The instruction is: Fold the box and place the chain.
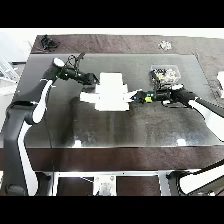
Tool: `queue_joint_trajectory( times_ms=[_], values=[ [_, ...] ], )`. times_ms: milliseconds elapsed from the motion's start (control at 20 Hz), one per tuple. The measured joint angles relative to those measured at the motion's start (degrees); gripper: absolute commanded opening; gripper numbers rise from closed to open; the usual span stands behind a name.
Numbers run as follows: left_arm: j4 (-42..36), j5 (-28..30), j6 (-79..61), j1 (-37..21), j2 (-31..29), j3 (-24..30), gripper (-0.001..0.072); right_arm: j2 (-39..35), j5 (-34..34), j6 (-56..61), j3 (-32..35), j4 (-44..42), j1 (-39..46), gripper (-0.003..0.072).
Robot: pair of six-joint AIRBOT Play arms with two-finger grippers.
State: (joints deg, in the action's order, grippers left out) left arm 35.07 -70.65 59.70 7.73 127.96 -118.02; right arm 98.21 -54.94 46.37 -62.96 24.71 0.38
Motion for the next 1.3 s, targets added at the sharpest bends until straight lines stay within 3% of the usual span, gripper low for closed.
queue_joint_trajectory(
  times_ms=[350,450,1150,1250,1300],
  values=[
    [-1.6,-0.9,-1.8,1.8,1.1,0.0,0.0467,0.0,0.0,-0.1,0.0,0.0,0.0,0.0011],
    [-1.6,-0.9,-2.2,2.0,1.2,0.0,0.0295,0.0,0.0,-0.1,0.0,0.0,0.0,0.0011],
    [-5.9,-2.7,-5.6,2.3,2.9,0.0,0.0292,0.0,0.0,-0.1,0.0,0.0,0.0,0.0012],
    [-6.4,-2.7,-6.1,2.3,3.0,0.0,0.0226,0.0,0.0,-0.1,0.0,0.0,0.0,0.0011],
    [-6.6,-2.8,-6.3,2.3,3.0,0.0,0.0227,0.0,0.0,-0.1,0.0,0.0,0.0,0.0011]
  ],
)
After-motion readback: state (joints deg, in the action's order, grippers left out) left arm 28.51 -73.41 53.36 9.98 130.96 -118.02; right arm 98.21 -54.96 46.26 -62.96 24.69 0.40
